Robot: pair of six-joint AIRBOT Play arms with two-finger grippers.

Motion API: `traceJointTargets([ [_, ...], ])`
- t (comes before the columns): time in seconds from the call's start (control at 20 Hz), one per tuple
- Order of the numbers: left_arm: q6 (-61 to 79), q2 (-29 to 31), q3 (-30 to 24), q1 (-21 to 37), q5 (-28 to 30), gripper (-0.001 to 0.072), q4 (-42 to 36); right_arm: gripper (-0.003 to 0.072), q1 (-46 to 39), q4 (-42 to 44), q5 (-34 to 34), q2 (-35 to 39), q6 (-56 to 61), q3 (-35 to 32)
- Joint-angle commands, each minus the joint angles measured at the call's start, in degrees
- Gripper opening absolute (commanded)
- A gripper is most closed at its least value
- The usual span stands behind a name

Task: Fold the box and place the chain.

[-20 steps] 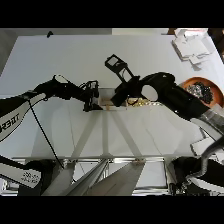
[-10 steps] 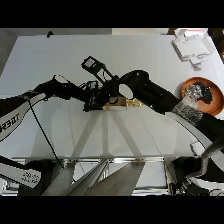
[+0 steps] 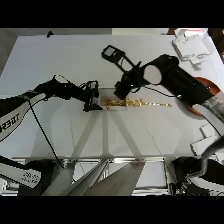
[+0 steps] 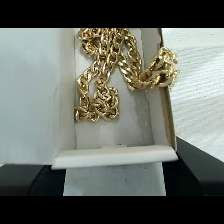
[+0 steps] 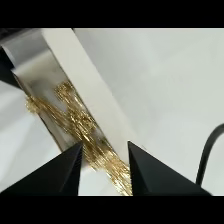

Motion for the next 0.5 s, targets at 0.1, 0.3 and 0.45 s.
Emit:
traceJointTargets([
  [0.1,0.0,0.04,0.04,-0.04,0.0,0.0277,0.0,0.044,-10.91,2.05,2.86,1.44,-21.94,-8.59],
  [0.3,0.0,0.04,0.04,-0.04,0.0,0.0277,0.0,0.0555,-14.73,7.3,1.18,-1.99,-41.94,-13.51],
  [0.45,0.0,0.04,0.04,-0.04,0.0,0.0277,0.02,0.0562,-14.95,9.31,-2.27,-6.27,-47.25,-13.51],
])
